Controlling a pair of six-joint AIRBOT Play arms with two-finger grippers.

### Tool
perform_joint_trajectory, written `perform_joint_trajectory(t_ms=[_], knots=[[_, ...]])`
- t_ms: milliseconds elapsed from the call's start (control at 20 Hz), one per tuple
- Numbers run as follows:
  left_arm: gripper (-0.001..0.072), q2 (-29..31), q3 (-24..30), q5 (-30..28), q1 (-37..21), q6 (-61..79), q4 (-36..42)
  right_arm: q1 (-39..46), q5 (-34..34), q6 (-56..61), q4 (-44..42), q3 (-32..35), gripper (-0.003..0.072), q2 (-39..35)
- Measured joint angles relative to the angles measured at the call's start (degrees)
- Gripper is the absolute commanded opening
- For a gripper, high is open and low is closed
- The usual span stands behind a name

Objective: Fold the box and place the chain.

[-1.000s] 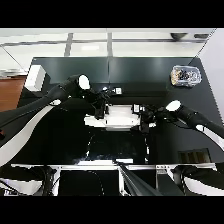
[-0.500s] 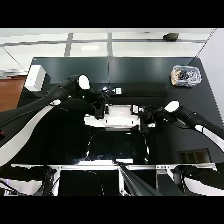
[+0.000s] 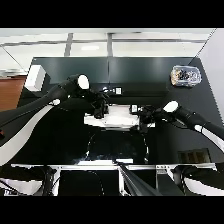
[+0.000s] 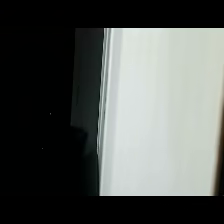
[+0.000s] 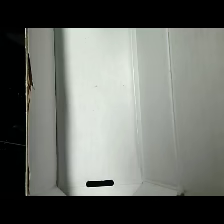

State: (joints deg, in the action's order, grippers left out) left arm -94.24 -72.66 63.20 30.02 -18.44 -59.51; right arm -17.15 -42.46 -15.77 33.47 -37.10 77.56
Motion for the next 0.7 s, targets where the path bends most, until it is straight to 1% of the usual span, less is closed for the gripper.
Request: perform_joint_trajectory(t_ms=[250, 350, 500, 550, 600, 700], knots=[[0.0020, 0.00, 0.00, -0.11, 0.00, 0.00, 0.00, -0.24, 0.28, 0.24, 0.37, 0.00, 0.0700, 0.04], [0.0020, 0.00, 0.00, -0.13, 0.00, 0.00, 0.00, -0.33, 0.33, 0.35, 0.57, -0.02, 0.0653, 0.04], [0.0024, 0.00, 0.00, -0.13, 0.00, 0.00, 0.00, -0.42, 0.39, 0.42, 0.79, -0.02, 0.0646, 0.04], [0.0077, 0.00, 0.00, -0.13, 0.00, 0.00, 0.00, -0.42, 0.37, 0.42, 0.81, -0.02, 0.0469, 0.04], [0.0180, 0.00, 0.00, -0.13, 0.00, -0.09, 0.00, -0.44, 0.24, 0.37, 0.94, 0.00, 0.0436, 0.04], [0.0319, -0.02, 0.00, -0.66, -0.02, -0.20, -0.02, -0.44, 0.35, 0.35, 0.94, 0.00, 0.0436, 0.04]])
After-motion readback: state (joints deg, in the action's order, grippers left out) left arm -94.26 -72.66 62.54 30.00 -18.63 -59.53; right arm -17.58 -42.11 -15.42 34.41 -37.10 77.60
